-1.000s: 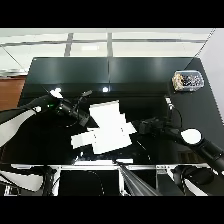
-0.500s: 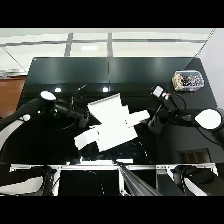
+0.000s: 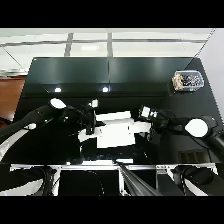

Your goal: Fold the box and place the chain.

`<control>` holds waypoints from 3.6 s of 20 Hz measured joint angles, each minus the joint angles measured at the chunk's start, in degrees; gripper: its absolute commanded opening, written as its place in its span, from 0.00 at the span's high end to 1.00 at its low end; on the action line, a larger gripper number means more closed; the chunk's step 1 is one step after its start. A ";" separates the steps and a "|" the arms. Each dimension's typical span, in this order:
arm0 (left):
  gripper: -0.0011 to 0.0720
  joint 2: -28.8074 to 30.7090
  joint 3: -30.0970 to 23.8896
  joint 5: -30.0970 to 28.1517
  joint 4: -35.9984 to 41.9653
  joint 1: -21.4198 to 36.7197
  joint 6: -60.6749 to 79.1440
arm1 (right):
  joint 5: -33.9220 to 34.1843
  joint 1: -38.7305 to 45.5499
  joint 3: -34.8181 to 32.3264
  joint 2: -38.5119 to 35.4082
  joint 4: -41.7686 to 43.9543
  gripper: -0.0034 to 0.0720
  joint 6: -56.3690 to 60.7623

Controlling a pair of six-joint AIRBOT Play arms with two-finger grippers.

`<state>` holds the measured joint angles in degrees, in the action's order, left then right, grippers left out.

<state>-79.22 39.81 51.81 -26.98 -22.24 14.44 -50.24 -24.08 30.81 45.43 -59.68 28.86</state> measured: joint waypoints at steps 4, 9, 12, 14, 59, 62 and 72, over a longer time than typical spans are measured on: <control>0.95 -0.81 0.00 -6.16 -3.69 -1.88 0.94 | 3.23 -2.54 -3.61 0.11 -0.09 0.02 -5.33; 0.95 -1.22 1.18 -9.46 -9.16 -4.11 -0.83 | 8.07 -4.83 -6.80 0.42 1.62 0.02 -8.44; 0.95 -1.31 1.57 -10.38 -10.78 -4.68 -2.01 | 9.94 -6.86 -7.78 0.52 2.84 0.02 -9.29; 0.95 -1.31 1.70 -10.67 -11.65 -4.85 -2.38 | 11.93 -8.37 -8.28 1.07 3.26 0.02 -10.49; 0.95 -1.31 1.79 -6.16 -12.70 -5.03 -2.89 | 9.09 -0.61 0.46 26.12 32.35 0.02 -45.35; 0.95 -1.31 1.79 -6.19 -12.68 -5.03 -2.89 | 8.94 -0.61 0.48 26.53 32.46 0.02 -45.70; 0.95 -1.31 1.79 -6.34 -12.66 -5.03 -2.95 | 10.08 -1.14 1.11 27.54 29.51 0.02 -41.92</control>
<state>-80.53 41.60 45.47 -39.64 -27.27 11.49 -40.16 -25.21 31.92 72.97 -30.17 -13.06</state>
